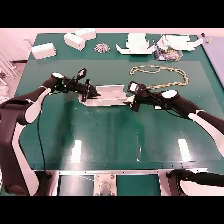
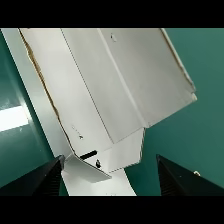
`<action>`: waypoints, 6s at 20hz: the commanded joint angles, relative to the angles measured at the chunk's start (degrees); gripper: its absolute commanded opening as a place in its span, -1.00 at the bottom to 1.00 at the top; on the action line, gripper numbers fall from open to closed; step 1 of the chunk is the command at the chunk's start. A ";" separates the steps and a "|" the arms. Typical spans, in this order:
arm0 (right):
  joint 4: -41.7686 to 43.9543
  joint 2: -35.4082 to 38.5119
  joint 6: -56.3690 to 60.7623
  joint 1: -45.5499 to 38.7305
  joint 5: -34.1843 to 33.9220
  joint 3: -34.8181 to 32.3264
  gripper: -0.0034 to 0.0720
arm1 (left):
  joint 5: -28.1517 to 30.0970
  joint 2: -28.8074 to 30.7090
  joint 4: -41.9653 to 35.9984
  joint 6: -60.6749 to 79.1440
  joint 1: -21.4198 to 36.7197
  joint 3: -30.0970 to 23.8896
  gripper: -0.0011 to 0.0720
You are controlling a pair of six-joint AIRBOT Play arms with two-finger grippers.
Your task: Fold the box and place the chain.
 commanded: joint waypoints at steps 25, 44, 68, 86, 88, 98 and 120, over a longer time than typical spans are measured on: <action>-1.49 -20.20 -2.97 -6.82 28.74 19.26 0.90 | -0.13 0.04 0.02 0.04 0.02 0.02 -0.92; -3.87 -24.96 -3.39 -5.40 31.98 23.89 0.90 | 0.04 0.04 0.02 0.04 0.02 0.02 -0.92; -7.17 -27.69 -2.10 -4.17 33.46 27.45 0.90 | 0.04 0.04 0.02 0.04 0.02 0.02 -0.92; -9.66 -27.93 -1.03 -4.20 33.48 27.78 0.65 | 0.02 0.04 0.00 0.04 0.02 0.02 -0.92; -9.66 -27.93 -1.05 -4.20 33.48 27.78 0.65 | 0.04 0.07 0.00 0.04 0.02 0.02 -0.92; -9.64 -27.91 -1.05 -4.31 33.66 27.71 0.65 | 0.04 0.07 0.00 0.04 0.02 0.02 -0.92; -9.62 -27.91 -1.03 -4.31 33.66 27.71 0.65 | -0.11 0.07 -0.20 -0.09 0.02 0.07 -0.92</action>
